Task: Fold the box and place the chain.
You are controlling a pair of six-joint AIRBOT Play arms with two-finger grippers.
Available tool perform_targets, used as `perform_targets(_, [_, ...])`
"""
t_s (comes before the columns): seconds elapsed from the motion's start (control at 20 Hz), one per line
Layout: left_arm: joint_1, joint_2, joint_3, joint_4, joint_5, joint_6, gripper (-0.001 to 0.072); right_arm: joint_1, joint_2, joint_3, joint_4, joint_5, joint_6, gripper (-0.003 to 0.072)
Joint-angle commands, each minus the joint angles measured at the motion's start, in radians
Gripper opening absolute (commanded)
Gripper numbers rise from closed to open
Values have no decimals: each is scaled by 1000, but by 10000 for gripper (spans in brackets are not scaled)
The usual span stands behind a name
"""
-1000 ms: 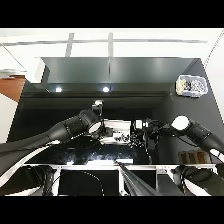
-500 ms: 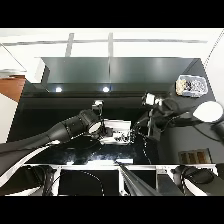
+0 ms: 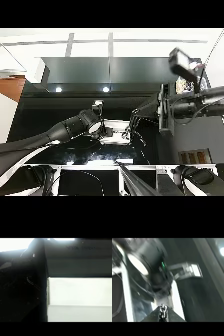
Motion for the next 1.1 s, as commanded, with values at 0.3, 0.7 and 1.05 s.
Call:
perform_targets(0.3, [0, 0, 0, 0, 0, 0, 32, 97, -140, -35, 93, -31, 14, 37])
perform_targets(0.7, [0, 0, 0, 0, 0, 0, 32, 117, -169, -279, -63, -191, 13, 37])
perform_targets(1.05, [0, 0, 0, 0, 0, 0, 32, 115, -161, -332, -106, -276, 14, 697])
